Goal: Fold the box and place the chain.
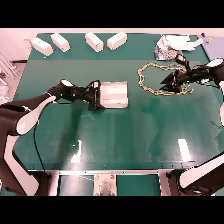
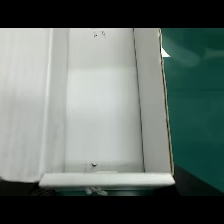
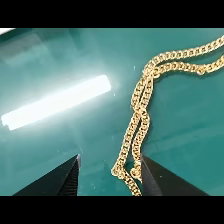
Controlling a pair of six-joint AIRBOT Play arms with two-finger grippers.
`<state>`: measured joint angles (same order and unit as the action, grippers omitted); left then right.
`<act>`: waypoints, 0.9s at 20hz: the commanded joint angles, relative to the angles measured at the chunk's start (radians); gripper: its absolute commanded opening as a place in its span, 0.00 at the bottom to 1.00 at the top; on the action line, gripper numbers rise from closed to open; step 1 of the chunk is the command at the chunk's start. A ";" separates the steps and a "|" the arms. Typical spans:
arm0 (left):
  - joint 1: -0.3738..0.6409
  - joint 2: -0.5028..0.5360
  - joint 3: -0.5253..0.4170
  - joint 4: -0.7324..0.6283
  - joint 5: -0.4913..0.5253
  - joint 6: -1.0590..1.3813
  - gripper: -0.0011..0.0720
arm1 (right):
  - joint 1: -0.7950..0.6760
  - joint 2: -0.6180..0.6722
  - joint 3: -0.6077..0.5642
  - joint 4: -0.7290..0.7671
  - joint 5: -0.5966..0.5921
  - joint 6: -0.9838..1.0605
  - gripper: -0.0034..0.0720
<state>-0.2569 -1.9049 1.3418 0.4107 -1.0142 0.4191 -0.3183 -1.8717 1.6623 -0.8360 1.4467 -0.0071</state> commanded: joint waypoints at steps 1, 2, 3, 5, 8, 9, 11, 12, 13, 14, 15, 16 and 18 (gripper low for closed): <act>0.000 0.000 0.000 0.000 0.000 0.000 0.66 | 0.001 -0.056 -0.002 -0.014 -0.010 -0.058 0.63; 0.000 0.000 0.000 0.000 0.000 0.000 0.66 | 0.001 -0.069 -0.002 -0.014 -0.036 -0.063 0.63; 0.000 0.000 0.000 0.000 0.000 0.000 0.66 | 0.000 -0.080 -0.002 -0.014 -0.051 -0.089 0.64; 0.000 0.000 0.000 0.000 0.001 0.000 0.66 | 0.001 -0.098 -0.002 -0.014 -0.084 -0.110 0.65; 0.000 0.000 0.000 0.000 0.001 0.000 0.66 | 0.001 -0.117 -0.002 -0.014 -0.122 -0.134 0.75; 0.000 0.000 0.000 0.000 0.001 0.000 0.66 | 0.001 -0.122 -0.002 -0.014 -0.124 -0.136 0.75; 0.000 0.000 0.000 0.000 0.001 0.000 0.66 | 0.001 -0.130 -0.002 -0.014 -0.123 -0.136 0.75; 0.000 0.000 0.000 0.000 0.001 0.000 0.66 | 0.001 -0.134 -0.002 -0.014 -0.124 -0.136 0.75; 0.000 0.000 0.000 0.000 0.001 0.000 0.66 | 0.001 -0.138 -0.002 -0.014 -0.126 -0.136 0.75; 0.000 0.000 0.000 0.000 0.002 0.000 0.66 | 0.001 -0.143 -0.003 -0.014 -0.135 -0.136 0.75; 0.000 0.001 0.000 0.000 0.001 0.000 0.66 | 0.001 -0.148 -0.002 -0.014 -0.143 -0.136 0.75; 0.000 0.000 0.000 0.000 0.002 0.000 0.66 | 0.001 -0.149 -0.003 -0.014 -0.150 -0.136 0.75; 0.000 0.000 0.000 0.000 0.002 0.000 0.66 | 0.001 -0.149 -0.003 -0.014 -0.149 -0.136 0.59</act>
